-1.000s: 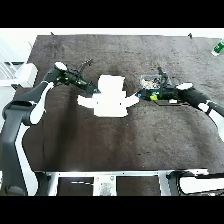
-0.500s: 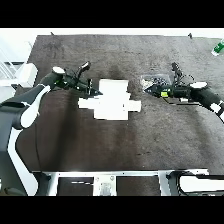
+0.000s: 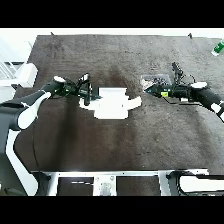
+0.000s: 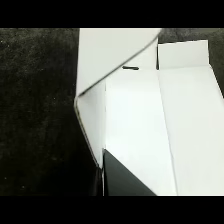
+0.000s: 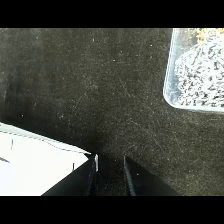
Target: Fold the box and place the chain.
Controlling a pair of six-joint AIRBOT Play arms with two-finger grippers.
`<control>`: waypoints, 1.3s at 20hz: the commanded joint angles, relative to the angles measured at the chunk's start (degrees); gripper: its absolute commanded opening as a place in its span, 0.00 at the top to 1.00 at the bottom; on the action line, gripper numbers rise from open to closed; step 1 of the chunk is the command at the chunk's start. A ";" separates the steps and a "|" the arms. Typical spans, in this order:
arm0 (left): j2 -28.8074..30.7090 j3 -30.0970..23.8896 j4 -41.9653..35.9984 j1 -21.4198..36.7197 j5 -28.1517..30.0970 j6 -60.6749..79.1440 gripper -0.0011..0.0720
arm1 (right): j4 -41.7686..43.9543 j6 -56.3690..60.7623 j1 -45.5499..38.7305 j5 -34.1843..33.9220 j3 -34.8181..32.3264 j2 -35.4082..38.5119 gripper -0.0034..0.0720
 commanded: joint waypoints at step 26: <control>-0.26 -1.95 -1.70 0.02 3.13 3.65 0.96 | 11.28 -39.41 3.52 11.17 -2.43 10.25 0.35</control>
